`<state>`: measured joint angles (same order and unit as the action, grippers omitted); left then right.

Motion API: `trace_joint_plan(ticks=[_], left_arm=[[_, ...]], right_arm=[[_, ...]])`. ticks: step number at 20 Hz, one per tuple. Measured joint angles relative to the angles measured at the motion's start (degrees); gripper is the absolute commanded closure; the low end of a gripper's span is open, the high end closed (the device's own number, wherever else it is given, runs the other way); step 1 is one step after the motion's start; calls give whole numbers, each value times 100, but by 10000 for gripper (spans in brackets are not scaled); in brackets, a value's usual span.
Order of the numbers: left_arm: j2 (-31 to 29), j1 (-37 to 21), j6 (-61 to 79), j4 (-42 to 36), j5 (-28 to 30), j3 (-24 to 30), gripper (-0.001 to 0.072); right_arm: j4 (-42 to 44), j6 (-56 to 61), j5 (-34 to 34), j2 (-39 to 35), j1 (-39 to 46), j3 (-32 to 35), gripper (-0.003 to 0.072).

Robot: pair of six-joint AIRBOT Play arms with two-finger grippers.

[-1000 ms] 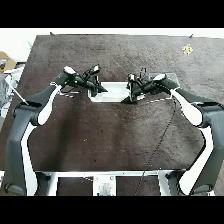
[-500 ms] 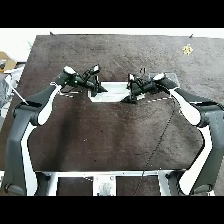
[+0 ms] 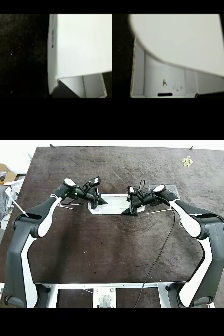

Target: Fold the box and place the chain.

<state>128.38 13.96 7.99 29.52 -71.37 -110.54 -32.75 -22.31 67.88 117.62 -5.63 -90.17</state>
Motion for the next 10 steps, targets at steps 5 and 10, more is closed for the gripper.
trace_joint_plan(ticks=[5, 10], left_arm=[[0, 0, 0, 0, 0, 0, 699], [0, 0, 0, 0, 0, 0, 699]], right_arm=[[-33, -26, 4, 0, 0, 0, 248], [-52, -37, 9, 0, 0, 0, 248]])
